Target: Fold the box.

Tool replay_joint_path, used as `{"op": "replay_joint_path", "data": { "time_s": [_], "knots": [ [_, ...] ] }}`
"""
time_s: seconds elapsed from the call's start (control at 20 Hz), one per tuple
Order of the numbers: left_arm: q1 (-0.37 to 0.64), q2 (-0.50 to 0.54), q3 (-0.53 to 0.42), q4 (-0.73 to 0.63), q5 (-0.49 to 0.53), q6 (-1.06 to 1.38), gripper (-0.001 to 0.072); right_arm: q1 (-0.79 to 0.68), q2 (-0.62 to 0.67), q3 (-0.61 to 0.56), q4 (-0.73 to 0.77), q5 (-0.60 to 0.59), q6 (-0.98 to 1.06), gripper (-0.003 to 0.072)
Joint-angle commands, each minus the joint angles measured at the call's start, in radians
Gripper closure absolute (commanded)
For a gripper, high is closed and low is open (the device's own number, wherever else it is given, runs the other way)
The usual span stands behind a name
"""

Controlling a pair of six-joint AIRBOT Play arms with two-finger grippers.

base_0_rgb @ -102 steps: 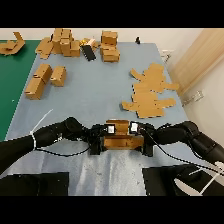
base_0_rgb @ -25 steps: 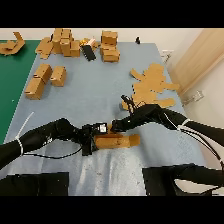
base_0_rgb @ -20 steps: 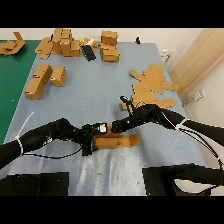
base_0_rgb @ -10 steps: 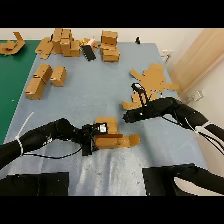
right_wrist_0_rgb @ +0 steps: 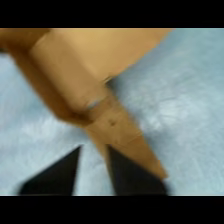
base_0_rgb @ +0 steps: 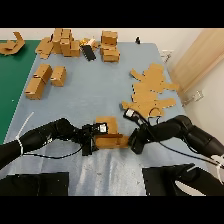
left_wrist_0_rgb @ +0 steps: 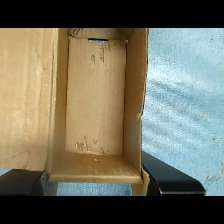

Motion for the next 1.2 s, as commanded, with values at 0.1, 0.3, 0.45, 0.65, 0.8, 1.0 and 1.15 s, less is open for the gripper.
{"op": "replay_joint_path", "data": {
  "time_s": [0.1, 0.3, 0.45, 0.65, 0.8, 1.0, 1.15],
  "knots": [
    [0.0, 0.001, 0.0, 0.0, 0.0, 0.0, 0.0294, 0.077, 0.042, -0.1, -0.116, 0.108, -0.237, 0.0074],
    [0.001, 0.001, 0.0, 0.0, 0.0, 0.0, 0.0294, 0.077, -0.038, -0.098, -0.005, 0.275, -0.329, 0.0074],
    [0.001, 0.001, 0.0, 0.0, 0.0, 0.0, 0.0294, 0.077, -0.085, -0.093, 0.028, 0.344, -0.367, 0.0075],
    [0.001, 0.001, 0.0, 0.0, 0.0, 0.0, 0.0293, 0.078, -0.109, -0.074, 0.03, 0.35, -0.367, 0.0315],
    [0.0, 0.001, 0.0, 0.0, 0.0, 0.0, 0.0293, 0.078, -0.11, -0.065, 0.036, 0.349, -0.367, 0.0478],
    [0.0, 0.001, 0.0, 0.0, 0.0, 0.0, 0.0294, 0.079, -0.11, -0.065, 0.102, 0.347, -0.403, 0.0478],
    [0.0, 0.001, 0.0, 0.0, 0.0, 0.0, 0.0294, 0.079, -0.11, -0.065, 0.169, 0.346, -0.463, 0.0478]
  ]
}}
